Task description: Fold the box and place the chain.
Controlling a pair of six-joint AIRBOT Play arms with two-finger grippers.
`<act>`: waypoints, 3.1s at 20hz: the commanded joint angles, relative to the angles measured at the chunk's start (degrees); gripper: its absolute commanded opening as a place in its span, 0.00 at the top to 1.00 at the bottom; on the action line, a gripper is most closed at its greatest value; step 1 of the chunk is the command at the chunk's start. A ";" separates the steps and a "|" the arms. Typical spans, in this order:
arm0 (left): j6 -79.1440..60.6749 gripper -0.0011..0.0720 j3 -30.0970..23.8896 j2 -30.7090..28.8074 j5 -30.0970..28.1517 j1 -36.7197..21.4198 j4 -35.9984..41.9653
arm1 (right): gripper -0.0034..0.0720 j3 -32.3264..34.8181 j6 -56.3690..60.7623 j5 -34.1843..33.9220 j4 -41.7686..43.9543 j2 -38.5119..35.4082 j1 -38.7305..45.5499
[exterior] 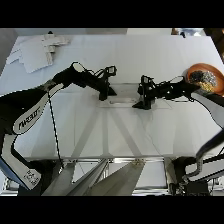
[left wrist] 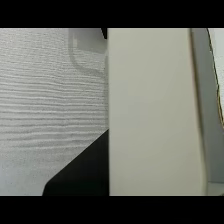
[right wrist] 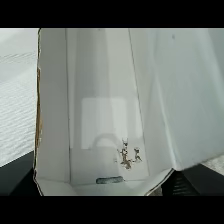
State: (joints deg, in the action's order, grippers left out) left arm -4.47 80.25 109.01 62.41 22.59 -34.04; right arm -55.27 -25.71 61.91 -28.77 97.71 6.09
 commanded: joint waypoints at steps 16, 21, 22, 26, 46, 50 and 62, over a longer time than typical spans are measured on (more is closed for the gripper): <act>-0.02 0.97 -0.02 0.02 -0.02 0.02 -0.02 | 0.04 -0.09 -2.01 0.00 0.11 -0.02 0.48; -0.02 0.97 -0.02 0.02 -0.02 0.02 -0.02 | 0.04 -0.09 -2.01 0.00 0.11 -0.02 0.46; -0.02 0.97 -0.02 0.02 -0.02 0.02 -0.02 | 0.04 -0.07 -2.01 0.00 0.11 -0.02 0.46; -0.02 0.97 -0.02 0.02 -0.02 0.02 -0.02 | 0.04 -0.07 -2.01 0.00 0.11 -0.02 0.48; -0.02 0.97 -0.02 0.02 -0.02 0.02 -0.02 | 0.28 -0.09 -1.99 0.00 0.13 -0.02 0.46; -0.02 0.97 -0.02 0.02 -0.02 0.02 -0.02 | 0.28 -0.07 -1.99 0.00 0.13 -0.02 0.46; 1.07 0.85 0.00 0.00 -0.04 0.02 3.58 | 0.28 -0.09 -2.01 0.02 0.13 -0.02 0.46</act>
State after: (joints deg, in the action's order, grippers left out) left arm -4.16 80.16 109.12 62.04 22.59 -32.53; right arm -55.29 -27.73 61.67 -28.51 97.71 6.55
